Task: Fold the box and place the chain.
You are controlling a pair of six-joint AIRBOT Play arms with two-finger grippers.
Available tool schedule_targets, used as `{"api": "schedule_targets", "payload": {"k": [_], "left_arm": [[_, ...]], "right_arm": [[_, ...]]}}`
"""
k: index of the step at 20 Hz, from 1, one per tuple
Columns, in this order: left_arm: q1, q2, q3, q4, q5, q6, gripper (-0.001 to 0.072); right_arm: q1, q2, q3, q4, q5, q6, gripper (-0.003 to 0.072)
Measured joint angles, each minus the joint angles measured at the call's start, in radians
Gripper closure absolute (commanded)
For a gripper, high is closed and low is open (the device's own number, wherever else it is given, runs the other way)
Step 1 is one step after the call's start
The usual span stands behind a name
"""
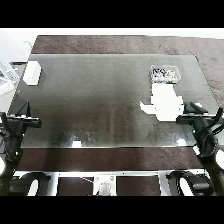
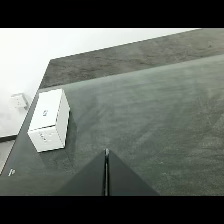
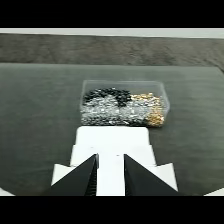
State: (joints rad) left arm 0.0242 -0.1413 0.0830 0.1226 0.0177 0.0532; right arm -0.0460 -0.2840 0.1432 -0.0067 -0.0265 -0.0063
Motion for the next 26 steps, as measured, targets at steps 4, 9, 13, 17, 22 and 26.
{"api": "schedule_targets", "payload": {"k": [4,9,13,17,22,26], "left_arm": [[0.000,0.000,0.000,0.000,-0.002,0.000,0.0689],[0.000,0.000,0.000,0.000,-0.002,0.000,0.0689],[0.000,0.000,0.000,0.000,-0.002,0.000,0.0689],[0.000,0.000,0.000,0.000,-0.002,0.000,0.0689],[0.000,0.000,0.000,0.000,-0.002,0.000,0.0689],[0.000,0.000,0.000,0.000,-0.002,0.000,0.0689]], "right_arm": [[-0.226,-0.295,0.185,-0.078,0.217,0.021,0.0462],[-0.534,-0.672,0.486,-0.312,0.623,0.259,0.0462],[-0.669,-0.772,0.619,-0.371,0.766,0.325,0.0400],[-0.734,-0.893,0.815,-0.624,0.914,0.522,0.0387],[-0.755,-1.151,1.137,-0.912,1.218,0.687,0.0255],[-0.758,-1.378,1.384,-1.028,1.439,0.752,0.0256]]}}
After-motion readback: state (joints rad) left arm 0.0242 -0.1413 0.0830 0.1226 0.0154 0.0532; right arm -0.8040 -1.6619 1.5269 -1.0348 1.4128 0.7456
